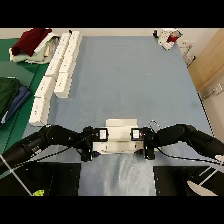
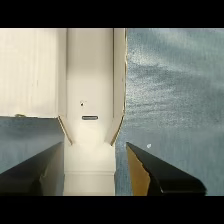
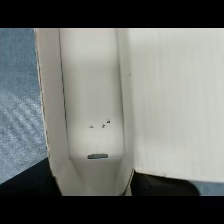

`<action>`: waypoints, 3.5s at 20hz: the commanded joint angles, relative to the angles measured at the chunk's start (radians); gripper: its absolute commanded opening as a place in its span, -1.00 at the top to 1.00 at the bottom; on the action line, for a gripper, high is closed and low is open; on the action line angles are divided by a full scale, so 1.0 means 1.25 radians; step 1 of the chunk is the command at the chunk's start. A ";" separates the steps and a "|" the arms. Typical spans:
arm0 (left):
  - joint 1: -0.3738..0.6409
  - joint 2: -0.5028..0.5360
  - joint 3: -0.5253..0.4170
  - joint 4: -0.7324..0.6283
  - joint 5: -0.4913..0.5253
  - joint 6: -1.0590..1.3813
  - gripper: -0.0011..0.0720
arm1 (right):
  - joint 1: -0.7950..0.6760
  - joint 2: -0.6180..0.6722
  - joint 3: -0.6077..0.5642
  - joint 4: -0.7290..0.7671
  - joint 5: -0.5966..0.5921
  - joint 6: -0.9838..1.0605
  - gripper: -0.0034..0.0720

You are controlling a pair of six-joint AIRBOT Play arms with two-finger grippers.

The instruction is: Fold the box.

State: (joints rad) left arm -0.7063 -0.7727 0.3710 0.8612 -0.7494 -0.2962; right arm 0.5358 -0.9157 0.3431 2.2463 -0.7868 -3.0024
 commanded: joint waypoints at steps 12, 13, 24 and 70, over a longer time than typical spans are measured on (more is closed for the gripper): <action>-0.002 -0.096 0.004 -0.150 0.077 0.124 0.68 | 0.000 0.001 0.000 -0.001 0.000 0.000 -0.44; -0.009 -0.096 0.004 -0.151 0.080 0.127 0.69 | 0.000 0.001 0.000 -0.001 0.000 0.000 -0.44; -0.041 -0.113 0.004 -0.214 0.134 0.189 0.69 | 0.000 0.001 0.000 -0.002 0.000 0.000 -0.44; 0.392 0.073 -0.136 -0.081 -0.161 -0.802 0.93 | 0.000 0.001 0.000 -0.002 0.000 0.000 -0.44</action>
State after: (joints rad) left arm -0.1459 -0.6746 0.2405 0.8345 -1.0355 -1.3006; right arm 0.5358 -0.9157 0.3431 2.2440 -0.7864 -3.0024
